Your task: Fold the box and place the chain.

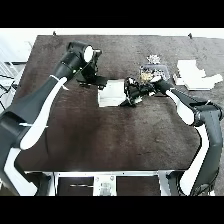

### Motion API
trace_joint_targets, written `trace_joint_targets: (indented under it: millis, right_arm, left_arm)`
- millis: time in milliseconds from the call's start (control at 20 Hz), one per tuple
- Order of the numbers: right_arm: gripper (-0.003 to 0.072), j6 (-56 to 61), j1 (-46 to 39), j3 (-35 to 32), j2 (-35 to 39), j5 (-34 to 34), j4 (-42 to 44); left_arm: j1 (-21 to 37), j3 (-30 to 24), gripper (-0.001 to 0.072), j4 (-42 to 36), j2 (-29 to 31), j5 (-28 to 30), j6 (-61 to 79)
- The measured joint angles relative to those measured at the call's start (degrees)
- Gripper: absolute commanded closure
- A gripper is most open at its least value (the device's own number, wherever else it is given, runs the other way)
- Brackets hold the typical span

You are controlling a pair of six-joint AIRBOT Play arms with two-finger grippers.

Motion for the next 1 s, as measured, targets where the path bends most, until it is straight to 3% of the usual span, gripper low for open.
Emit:
trace_joint_targets:
  millis: [150,300,450,550,700,1000]
  right_arm:
    - [0.0110,0.02,0.00,0.00,0.00,0.00,0.00]
    - [0.0110,0.02,0.00,0.00,0.00,0.00,0.00]
    - [0.0110,0.04,0.00,0.00,0.00,0.02,0.00]
    - [0.0110,0.04,0.00,0.00,0.00,0.02,0.00]
    - [0.0111,0.04,0.00,0.00,0.00,0.02,0.00]
    - [0.0110,0.04,0.00,0.00,0.00,0.02,0.00]
  left_arm:
    - [0.15,-7.43,0.0034,0.26,6.88,6.43,3.52]
    - [2.08,-20.11,0.0035,-2.69,14.78,16.98,9.77]
    - [6.40,-32.13,0.0036,-14.21,19.89,27.21,25.49]
    - [9.92,-37.92,0.0034,-22.97,21.03,30.58,38.27]
    - [13.94,-42.29,0.0034,-29.42,21.38,31.76,49.42]
    - [16.87,-44.52,0.0035,-39.56,20.09,31.04,70.73]
